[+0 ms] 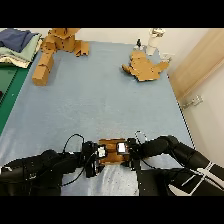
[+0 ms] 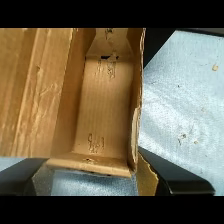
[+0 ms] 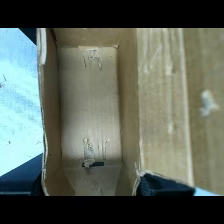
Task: Fold the box.
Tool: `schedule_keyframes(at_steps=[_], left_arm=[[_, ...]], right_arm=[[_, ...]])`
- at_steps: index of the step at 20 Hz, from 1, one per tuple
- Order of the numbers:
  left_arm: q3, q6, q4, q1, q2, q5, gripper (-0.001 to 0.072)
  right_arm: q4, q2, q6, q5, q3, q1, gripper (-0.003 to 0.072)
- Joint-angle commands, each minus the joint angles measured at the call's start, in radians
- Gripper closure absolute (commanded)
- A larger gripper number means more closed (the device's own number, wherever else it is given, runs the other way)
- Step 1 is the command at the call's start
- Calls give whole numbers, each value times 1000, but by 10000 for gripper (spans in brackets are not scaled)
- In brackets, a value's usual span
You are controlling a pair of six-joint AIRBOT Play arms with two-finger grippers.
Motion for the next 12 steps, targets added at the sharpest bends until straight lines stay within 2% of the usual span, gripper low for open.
schedule_keyframes(at_steps=[1, 5, 7, 8, 12], left_arm=[[5, 3, 1, 0, -9, 2, 9], [5, 3, 1, 0, -9, 1, 11], [5, 10, 6, 0, -14, 0, 214], [5, 11, 8, 0, -20, -3, 236], [8, 10, 8, 0, -21, -23, 236]], right_arm=[[0, 1, 0, 0, 0, 0, 149], [0, 1, 0, 0, 0, 0, 149], [0, 1, 0, 0, 0, 0, 149], [0, 1, 0, 0, 0, 0, 149], [0, 1, 0, 0, 0, 0, 149]])
